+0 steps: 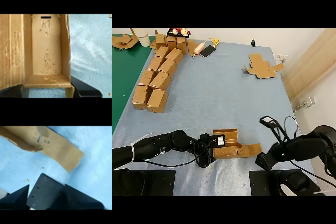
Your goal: Fold the box.
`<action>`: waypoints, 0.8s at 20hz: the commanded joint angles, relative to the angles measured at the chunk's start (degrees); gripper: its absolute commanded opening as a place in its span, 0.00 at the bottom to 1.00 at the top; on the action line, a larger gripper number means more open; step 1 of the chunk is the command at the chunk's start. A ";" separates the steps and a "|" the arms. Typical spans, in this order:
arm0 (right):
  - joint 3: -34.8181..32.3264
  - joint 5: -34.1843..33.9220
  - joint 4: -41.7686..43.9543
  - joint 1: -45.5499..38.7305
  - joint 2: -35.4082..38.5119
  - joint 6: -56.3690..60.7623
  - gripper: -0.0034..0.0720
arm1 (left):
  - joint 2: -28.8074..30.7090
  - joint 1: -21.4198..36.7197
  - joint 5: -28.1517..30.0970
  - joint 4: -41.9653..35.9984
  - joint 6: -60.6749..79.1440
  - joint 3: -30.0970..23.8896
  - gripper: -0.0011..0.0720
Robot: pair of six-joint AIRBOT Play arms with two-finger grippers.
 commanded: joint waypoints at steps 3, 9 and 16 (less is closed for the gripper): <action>-2.84 0.04 0.92 0.00 2.32 23.21 0.86 | 0.00 0.00 0.02 0.00 -0.02 -0.02 0.54; -5.70 13.57 11.04 0.00 -1.11 20.61 0.05 | 0.00 0.00 0.02 0.00 -0.02 -0.02 0.54; -5.62 23.63 16.46 0.00 -1.11 19.28 0.05 | -0.02 0.00 -0.02 0.00 -0.02 -0.02 0.54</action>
